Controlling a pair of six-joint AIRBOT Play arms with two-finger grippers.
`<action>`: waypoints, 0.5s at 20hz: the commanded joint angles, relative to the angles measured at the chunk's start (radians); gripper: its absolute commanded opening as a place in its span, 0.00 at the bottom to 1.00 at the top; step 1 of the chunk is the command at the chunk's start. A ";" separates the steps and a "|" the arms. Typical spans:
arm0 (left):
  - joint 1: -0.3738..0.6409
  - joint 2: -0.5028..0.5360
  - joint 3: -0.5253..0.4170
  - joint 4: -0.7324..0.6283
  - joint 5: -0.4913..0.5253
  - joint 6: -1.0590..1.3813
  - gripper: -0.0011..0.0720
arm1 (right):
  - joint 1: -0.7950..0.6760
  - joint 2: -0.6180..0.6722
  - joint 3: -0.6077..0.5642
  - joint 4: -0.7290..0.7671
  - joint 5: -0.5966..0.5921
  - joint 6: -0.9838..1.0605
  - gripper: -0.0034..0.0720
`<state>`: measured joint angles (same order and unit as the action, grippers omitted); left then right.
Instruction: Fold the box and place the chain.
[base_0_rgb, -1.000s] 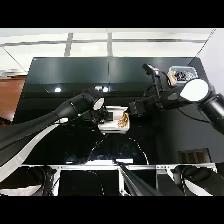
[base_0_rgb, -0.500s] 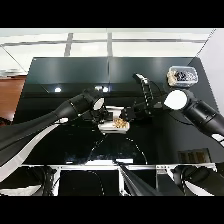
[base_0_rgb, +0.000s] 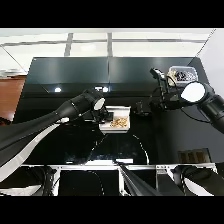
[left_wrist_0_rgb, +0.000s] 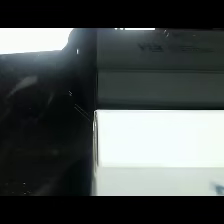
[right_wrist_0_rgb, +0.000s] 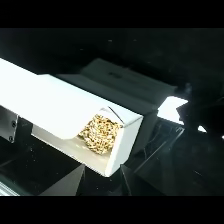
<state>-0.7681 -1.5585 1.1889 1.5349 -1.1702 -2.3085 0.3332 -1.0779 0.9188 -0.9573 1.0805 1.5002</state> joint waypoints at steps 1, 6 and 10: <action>-0.010 -0.003 0.001 -0.031 -0.019 -0.056 0.61 | -0.023 0.008 0.001 -0.005 0.025 -0.014 0.40; -0.083 0.082 -0.003 0.180 -0.080 -0.040 0.83 | -0.023 0.008 0.001 -0.009 0.035 -0.016 0.40; -0.079 0.266 -0.069 0.312 -0.087 0.004 0.83 | -0.023 0.008 0.001 -0.050 0.035 -0.016 0.40</action>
<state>-0.8478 -1.3979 1.1580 1.7321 -1.2442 -2.3329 0.3107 -1.0710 0.9188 -0.9836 1.1118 1.4849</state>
